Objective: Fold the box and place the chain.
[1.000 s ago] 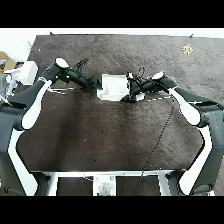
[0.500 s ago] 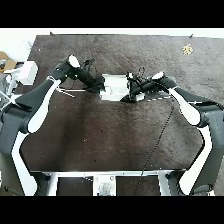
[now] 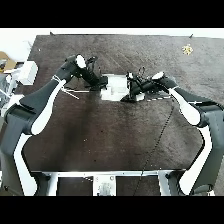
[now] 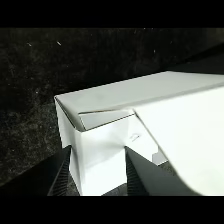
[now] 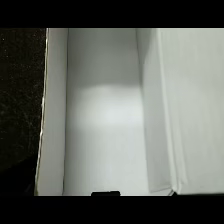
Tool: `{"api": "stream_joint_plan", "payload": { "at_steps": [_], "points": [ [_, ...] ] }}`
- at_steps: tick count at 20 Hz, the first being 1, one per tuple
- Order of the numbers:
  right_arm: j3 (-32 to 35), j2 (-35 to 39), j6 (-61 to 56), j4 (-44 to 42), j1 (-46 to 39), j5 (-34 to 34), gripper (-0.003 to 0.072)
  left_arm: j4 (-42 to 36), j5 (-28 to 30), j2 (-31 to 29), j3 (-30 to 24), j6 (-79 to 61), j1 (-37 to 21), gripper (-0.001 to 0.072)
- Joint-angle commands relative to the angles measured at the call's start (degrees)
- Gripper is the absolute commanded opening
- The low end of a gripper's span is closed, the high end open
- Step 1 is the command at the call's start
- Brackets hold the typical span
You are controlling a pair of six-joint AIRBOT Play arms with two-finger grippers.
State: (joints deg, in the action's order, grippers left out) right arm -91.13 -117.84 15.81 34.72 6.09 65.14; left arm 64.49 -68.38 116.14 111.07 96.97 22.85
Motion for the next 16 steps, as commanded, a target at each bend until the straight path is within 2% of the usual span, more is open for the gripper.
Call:
{"api": "stream_joint_plan", "payload": {
  "at_steps": [1,12,16],
  "points": [
    [0.0,-0.02,0.02,0.0,0.04,0.0,0.0447,1.55,0.35,0.35,0.42,1.7,0.33,0.0372],
    [0.0,-0.02,0.02,-0.02,0.04,0.0,0.0447,6.99,-0.68,1.33,0.46,4.22,2.8,0.0371],
    [0.0,-0.04,0.02,0.0,0.04,0.02,0.0447,14.34,-1.05,1.33,0.48,8.0,5.27,0.037]
  ]
}}
